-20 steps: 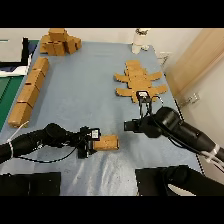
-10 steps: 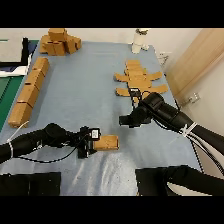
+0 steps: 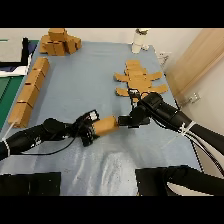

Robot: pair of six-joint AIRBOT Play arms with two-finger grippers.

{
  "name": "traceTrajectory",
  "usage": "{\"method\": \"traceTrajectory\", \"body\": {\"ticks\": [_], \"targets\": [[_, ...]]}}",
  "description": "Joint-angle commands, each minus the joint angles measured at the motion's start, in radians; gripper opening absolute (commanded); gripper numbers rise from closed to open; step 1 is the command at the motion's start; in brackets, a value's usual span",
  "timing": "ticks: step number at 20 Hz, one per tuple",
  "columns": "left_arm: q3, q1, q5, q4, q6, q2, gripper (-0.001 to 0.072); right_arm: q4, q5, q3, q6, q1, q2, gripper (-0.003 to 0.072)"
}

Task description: Fold the box.

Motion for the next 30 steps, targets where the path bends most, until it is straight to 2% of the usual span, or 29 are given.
{"method": "traceTrajectory", "body": {"ticks": [1, 7, 12, 14, 18, 22, 25, 27, 30], "targets": [[0.031, 0.090, 0.135, 0.002, -0.188, 0.010, 0.0471, 0.003, 0.000, 0.001, 0.000, 0.000, -0.001, 0.0006], [0.162, 0.359, 0.135, 0.002, -0.239, -0.063, 0.0471, 0.002, 0.000, 0.001, 0.000, 0.000, -0.001, 0.0006], [0.341, 0.524, 0.118, 0.007, -0.298, -0.245, 0.0471, 0.002, 0.000, 0.001, 0.000, 0.000, -0.001, 0.0006], [0.421, 0.574, 0.117, 0.064, -0.367, -0.323, 0.0471, 0.003, 0.000, 0.001, 0.000, 0.000, -0.001, 0.0006], [0.583, 0.649, 0.061, 0.269, -0.622, -0.460, 0.0471, 0.003, 0.000, 0.001, 0.000, 0.000, -0.001, 0.0006], [0.774, 0.697, -0.066, 0.644, -1.003, -0.587, 0.0471, 0.002, 0.000, 0.001, 0.000, 0.000, -0.001, 0.0006], [0.933, 0.706, -0.206, 0.902, -1.255, -0.684, 0.0471, 0.002, 0.000, 0.001, 0.000, 0.000, -0.001, 0.0006], [1.030, 0.706, -0.260, 0.974, -1.350, -0.738, 0.0471, 0.003, 0.000, 0.001, 0.000, 0.000, -0.001, 0.0006], [1.139, 0.706, -0.267, 1.002, -1.436, -0.792, 0.0471, 0.003, 0.000, 0.001, 0.000, 0.000, -0.001, 0.0006]]}}
